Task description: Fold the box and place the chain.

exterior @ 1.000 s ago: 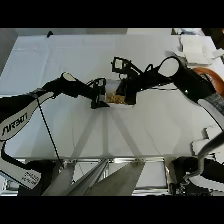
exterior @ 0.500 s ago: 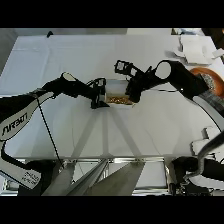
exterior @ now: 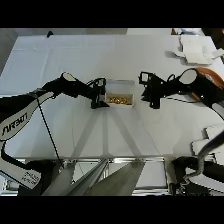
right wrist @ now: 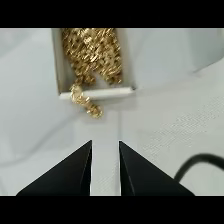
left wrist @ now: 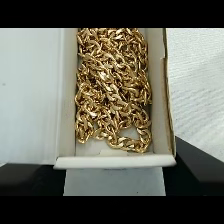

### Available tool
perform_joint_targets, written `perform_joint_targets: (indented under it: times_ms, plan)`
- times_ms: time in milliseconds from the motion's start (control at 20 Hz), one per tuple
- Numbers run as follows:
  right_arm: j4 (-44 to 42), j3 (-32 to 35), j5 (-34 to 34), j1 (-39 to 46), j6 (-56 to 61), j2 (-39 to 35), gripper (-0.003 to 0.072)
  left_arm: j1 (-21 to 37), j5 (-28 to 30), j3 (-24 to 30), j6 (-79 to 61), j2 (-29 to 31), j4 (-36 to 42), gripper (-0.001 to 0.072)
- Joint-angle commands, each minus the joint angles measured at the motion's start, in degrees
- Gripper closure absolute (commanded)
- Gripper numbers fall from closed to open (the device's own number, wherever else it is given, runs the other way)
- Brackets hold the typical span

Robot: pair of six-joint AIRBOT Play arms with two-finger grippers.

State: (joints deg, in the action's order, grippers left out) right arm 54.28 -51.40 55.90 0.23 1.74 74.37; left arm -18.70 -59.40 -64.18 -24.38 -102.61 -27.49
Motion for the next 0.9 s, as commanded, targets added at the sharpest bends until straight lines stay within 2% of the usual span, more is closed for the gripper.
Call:
perform_joint_targets:
  times_ms: [0, 100, 300, 450, 650, 700, 750, 850]
  plan:
    - [-5.79, 4.09, -1.05, 2.86, -11.87, 3.28, 0.0477, 0.04, 0.02, 0.0, -0.02, 0.02, -0.02, 0.0481]
    - [-10.29, 4.09, -2.75, 2.51, -15.91, 6.71, 0.0406, 0.04, 0.02, 0.0, -0.02, 0.02, 0.0, 0.0481]
    - [-15.21, 4.09, -3.82, 0.48, -23.45, 10.95, 0.0391, 0.04, 0.02, 0.0, 0.0, 0.0, 0.0, 0.0481]
    - [-15.69, 4.09, -7.06, -0.96, -23.43, 12.35, 0.0391, 0.04, 0.02, 0.0, 0.0, 0.02, 0.0, 0.0481]
    - [-15.67, 4.09, -7.5, -1.11, -23.19, 13.31, 0.0397, 0.04, 0.02, 0.0, 0.0, 0.02, 0.0, 0.0481]
    - [-15.67, 4.09, -7.52, -1.11, -23.19, 13.57, 0.043, 0.04, 0.02, 0.0, -0.02, 0.02, 0.0, 0.0481]
    - [-15.65, 4.09, -7.52, -1.11, -23.17, 13.79, 0.0496, 0.04, 0.0, 0.0, -0.02, 0.02, 0.0, 0.0481]
    - [-15.41, 4.09, -7.5, -1.11, -23.19, 13.86, 0.0679, 0.04, 0.02, 0.0, -0.02, 0.02, 0.0, 0.0481]
